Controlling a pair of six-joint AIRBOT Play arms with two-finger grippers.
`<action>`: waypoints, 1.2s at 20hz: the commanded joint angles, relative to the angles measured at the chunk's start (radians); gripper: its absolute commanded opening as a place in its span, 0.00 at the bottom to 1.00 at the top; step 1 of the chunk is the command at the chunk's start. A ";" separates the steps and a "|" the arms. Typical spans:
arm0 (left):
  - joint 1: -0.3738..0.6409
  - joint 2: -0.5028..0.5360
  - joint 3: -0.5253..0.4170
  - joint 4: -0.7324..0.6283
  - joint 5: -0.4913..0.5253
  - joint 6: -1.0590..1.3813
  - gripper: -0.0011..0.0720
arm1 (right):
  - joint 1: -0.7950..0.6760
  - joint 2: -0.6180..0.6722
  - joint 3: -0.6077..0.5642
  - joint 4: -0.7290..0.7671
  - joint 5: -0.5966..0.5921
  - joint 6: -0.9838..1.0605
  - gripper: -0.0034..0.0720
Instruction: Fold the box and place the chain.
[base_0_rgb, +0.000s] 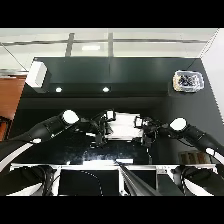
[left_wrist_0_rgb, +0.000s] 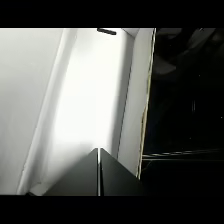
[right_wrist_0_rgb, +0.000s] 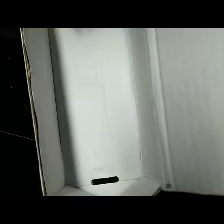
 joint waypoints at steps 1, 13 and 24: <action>-0.004 -0.002 0.001 -0.013 0.008 0.000 0.31 | 0.000 0.000 0.000 0.001 -0.001 0.001 0.17; 0.127 0.214 0.014 0.282 -0.127 -0.303 0.04 | 0.000 0.000 0.000 0.001 -0.002 0.001 0.17; 0.636 0.219 -0.039 0.465 -0.369 -1.453 0.04 | 0.000 0.000 0.000 0.001 -0.001 0.001 0.17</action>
